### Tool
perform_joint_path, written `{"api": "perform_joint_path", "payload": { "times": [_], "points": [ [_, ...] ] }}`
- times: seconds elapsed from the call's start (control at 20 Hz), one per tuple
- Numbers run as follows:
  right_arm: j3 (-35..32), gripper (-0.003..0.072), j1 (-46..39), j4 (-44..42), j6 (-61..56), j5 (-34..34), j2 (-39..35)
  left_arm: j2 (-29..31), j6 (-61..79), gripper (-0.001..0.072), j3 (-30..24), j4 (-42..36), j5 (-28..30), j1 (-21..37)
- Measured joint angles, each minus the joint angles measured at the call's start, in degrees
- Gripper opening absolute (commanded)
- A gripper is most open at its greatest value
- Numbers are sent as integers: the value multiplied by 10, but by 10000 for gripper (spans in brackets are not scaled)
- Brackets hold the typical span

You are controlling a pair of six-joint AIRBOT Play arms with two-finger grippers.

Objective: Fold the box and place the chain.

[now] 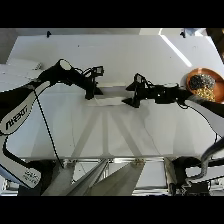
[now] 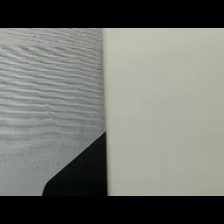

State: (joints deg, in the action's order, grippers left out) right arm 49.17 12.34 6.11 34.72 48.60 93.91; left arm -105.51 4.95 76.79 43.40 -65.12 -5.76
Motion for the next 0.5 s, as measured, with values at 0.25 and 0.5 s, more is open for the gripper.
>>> {"api": "perform_joint_path", "payload": {
  "times": [0.25,0.5],
  "points": [
    [13,712,0,29,-10,20,0,0,0,16,0,0,0,0],
    [17,712,0,66,-18,33,0,0,0,16,0,-1,-1,0]
  ]
}}
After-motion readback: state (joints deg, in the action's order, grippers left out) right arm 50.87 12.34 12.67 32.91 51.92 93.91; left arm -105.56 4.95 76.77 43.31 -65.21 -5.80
